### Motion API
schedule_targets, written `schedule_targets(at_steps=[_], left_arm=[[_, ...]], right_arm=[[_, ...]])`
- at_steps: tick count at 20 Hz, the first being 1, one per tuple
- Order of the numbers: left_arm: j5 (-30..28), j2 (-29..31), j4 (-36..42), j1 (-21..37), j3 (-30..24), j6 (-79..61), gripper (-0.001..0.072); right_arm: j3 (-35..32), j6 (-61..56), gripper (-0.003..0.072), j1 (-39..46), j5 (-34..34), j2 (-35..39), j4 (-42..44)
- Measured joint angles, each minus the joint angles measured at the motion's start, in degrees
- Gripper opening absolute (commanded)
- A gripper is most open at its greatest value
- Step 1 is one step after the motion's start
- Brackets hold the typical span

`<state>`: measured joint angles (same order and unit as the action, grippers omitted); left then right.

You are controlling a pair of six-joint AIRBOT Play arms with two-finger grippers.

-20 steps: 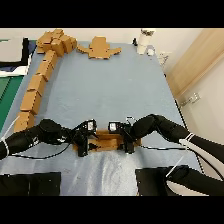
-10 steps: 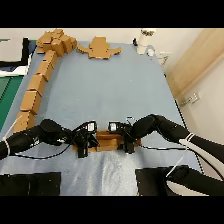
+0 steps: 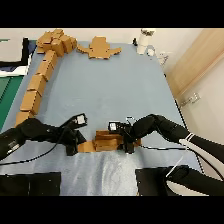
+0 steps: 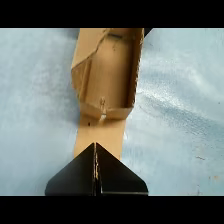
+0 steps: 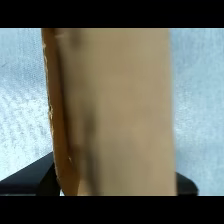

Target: Fold the box.

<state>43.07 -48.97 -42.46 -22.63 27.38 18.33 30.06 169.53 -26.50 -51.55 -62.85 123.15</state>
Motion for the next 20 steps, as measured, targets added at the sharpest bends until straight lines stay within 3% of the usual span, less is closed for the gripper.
schedule_targets(at_steps=[4,7,10,12,20], left_arm=[[2.69,9.57,-16.13,5.16,-0.17,30.97,0.0012],[6.58,11.63,-22.88,10.19,-1.86,49.48,0.0012],[8.04,9.88,-20.68,12.15,-5.09,58.14,0.0011],[7.02,7.15,-17.20,10.29,-6.93,60.67,0.0011],[-6.80,-2.91,-8.00,-3.13,-8.63,66.86,0.0011]], right_arm=[[0.00,0.00,0.0446,0.00,0.00,0.00,0.02],[0.00,0.00,0.0446,0.00,0.00,0.00,0.00],[0.00,0.00,0.0446,0.00,0.00,0.00,0.00],[0.00,0.00,0.0446,0.00,0.00,0.00,0.00],[0.00,0.00,0.0447,0.00,0.00,0.00,0.00]])
